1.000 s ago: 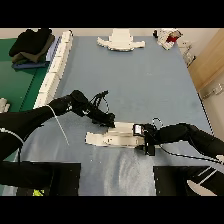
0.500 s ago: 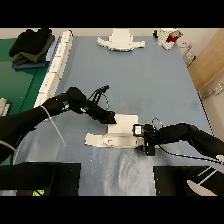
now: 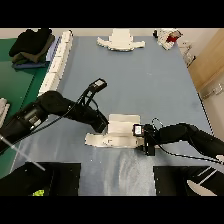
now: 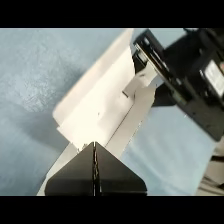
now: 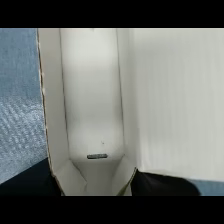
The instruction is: Fold the box.
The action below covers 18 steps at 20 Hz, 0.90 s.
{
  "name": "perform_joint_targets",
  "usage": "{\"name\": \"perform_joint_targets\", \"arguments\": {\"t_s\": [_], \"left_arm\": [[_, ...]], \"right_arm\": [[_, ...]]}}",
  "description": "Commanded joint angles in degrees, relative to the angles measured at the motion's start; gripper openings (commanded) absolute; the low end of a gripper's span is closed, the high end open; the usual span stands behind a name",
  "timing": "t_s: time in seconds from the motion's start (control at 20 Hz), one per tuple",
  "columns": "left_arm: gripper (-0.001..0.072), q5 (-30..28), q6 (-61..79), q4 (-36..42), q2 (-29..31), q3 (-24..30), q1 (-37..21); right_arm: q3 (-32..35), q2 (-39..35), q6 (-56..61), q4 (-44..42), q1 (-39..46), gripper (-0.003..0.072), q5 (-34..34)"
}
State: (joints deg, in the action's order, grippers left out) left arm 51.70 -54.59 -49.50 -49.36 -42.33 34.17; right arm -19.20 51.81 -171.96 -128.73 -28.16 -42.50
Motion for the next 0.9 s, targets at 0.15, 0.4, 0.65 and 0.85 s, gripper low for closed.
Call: {"name": "perform_joint_targets", "arguments": {"t_s": [0.15,0.4,0.65,0.85], "left_arm": [[0.0047,-3.2,21.1,-8.5,11.2,8.6,3.6],[0.0689,-3.7,38.9,0.7,7.3,14.1,-0.7],[0.0689,-4.1,49.5,3.6,-1.4,15.1,-0.9],[0.0687,-5.9,55.6,9.3,-6.9,15.1,-0.9]], "right_arm": [[0.0,0.0,0.0,0.0,0.0,0.0544,0.0],[0.0,0.0,0.0,0.0,0.0,0.0544,0.0],[0.0,0.0,0.0,0.0,0.0,0.0544,0.0],[0.0,0.0,0.0,0.0,0.0,0.0544,0.0]]}}
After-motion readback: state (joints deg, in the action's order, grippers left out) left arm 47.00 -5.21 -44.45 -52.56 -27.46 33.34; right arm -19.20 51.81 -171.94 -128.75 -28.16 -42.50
